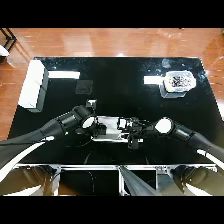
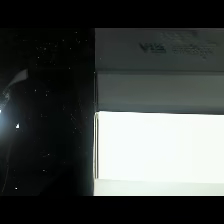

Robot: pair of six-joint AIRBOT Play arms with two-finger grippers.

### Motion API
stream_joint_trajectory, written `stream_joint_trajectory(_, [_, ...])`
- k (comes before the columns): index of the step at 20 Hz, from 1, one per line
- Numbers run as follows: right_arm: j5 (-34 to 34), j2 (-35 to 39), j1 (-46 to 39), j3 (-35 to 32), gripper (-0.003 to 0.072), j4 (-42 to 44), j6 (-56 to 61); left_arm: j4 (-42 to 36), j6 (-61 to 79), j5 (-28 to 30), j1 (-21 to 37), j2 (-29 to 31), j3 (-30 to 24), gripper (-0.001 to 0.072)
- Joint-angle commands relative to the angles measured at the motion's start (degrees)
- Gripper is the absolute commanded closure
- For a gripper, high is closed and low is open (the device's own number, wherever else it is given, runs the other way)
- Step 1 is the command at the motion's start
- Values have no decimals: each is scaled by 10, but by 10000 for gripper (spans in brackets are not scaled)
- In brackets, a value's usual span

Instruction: Fold the box and place the chain.

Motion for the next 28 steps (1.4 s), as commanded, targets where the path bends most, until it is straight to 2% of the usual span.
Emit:
stream_joint_trajectory(1, [-37, -13, 19, 0, 531, 33, 0, 0, 0, 0, 1, 0, 0, 682])
stream_joint_trajectory(4, [-42, -22, 25, 0, 526, 32, 0, -2, 0, 0, 1, 0, 0, 682])
stream_joint_trajectory(5, [-45, -22, 25, 0, 465, 32, 0, -2, 0, 0, 1, 0, 0, 683])
stream_joint_trajectory(6, [-53, -22, 25, 0, 343, 32, 0, -2, 0, 0, 1, 0, 0, 683])
stream_joint_trajectory(7, [-59, -22, 25, 0, 321, 32, 0, -2, 0, 0, 1, 0, 0, 683])
stream_joint_trajectory(11, [-59, -22, 25, 0, 320, 32, 0, -9, 0, 0, 1, 0, 0, 683])
stream_joint_trajectory(12, [-59, -22, 25, 0, 343, 31, 0, -9, 0, 0, 1, 0, 0, 683])
stream_joint_trajectory(13, [-58, -22, 25, 0, 484, 30, 0, -9, 0, 0, 1, 0, 0, 683])
stream_joint_trajectory(14, [-59, -22, 25, 0, 486, 30, 0, -9, 0, 0, 1, 0, 0, 683])
stream_joint_trajectory(15, [-59, -22, 25, 0, 413, 31, 0, -9, 0, 0, 1, 0, 0, 683])
stream_joint_trajectory(16, [-59, -22, 25, 0, 281, 31, 0, -9, 0, 0, 1, 0, 0, 683])
stream_joint_trajectory(17, [-59, -22, 25, 0, 289, 30, 0, -9, 0, 0, 1, 0, 0, 683])
stream_joint_trajectory(18, [-59, -22, 25, 0, 448, 30, 0, -9, 0, 0, 1, 0, 0, 683])
stream_joint_trajectory(19, [-59, -22, 25, 0, 505, 30, 0, -9, 0, 0, 1, 0, 0, 683])
stream_joint_trajectory(20, [-59, -22, 25, 0, 622, 30, 0, -9, 0, 0, 1, 0, 0, 683])
stream_joint_trajectory(21, [-56, -20, 21, 0, 665, 30, 4, -9, 0, 0, 1, 0, 0, 683])
stream_joint_trajectory(25, [14, 39, -46, 0, 665, -15, 157, -10, 0, 0, 1, 0, 0, 683])
stream_joint_trajectory(28, [94, 104, -136, 0, 665, -36, 273, -10, 0, 0, 1, 0, 0, 683])
